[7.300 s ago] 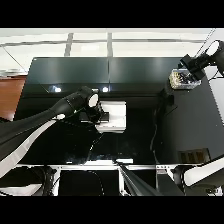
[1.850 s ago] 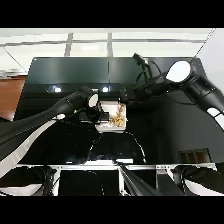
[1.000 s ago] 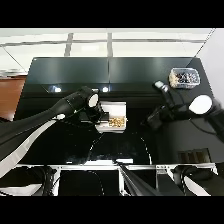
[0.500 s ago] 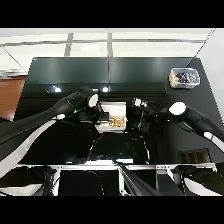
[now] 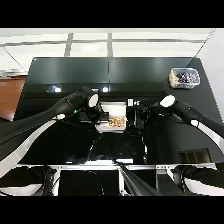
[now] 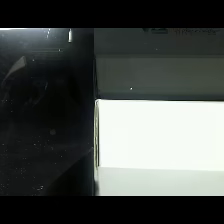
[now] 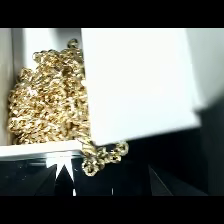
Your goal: Fold the box and place the chain.
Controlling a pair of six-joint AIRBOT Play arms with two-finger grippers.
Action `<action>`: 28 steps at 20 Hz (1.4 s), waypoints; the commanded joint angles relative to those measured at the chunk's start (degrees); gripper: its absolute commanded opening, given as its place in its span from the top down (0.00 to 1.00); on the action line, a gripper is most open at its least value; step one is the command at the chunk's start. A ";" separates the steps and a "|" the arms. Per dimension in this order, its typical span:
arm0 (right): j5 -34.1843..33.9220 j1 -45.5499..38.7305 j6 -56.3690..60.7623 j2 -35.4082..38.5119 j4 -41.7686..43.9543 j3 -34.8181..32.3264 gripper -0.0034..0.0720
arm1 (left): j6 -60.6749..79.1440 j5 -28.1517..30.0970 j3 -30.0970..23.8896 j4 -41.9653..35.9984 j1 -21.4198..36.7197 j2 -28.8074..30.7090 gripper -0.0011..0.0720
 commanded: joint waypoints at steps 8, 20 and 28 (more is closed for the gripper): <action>0.04 1.77 2.54 -1.81 -4.83 1.03 0.60 | 0.02 0.02 0.02 -0.04 0.04 -0.02 0.95; -1.51 0.66 38.91 4.57 -17.25 1.05 0.94 | 0.02 0.04 0.02 -0.17 0.04 -0.02 0.95; 10.47 -3.21 51.58 23.54 -3.23 1.09 0.94 | 0.02 0.04 0.02 -0.17 0.04 -0.02 0.95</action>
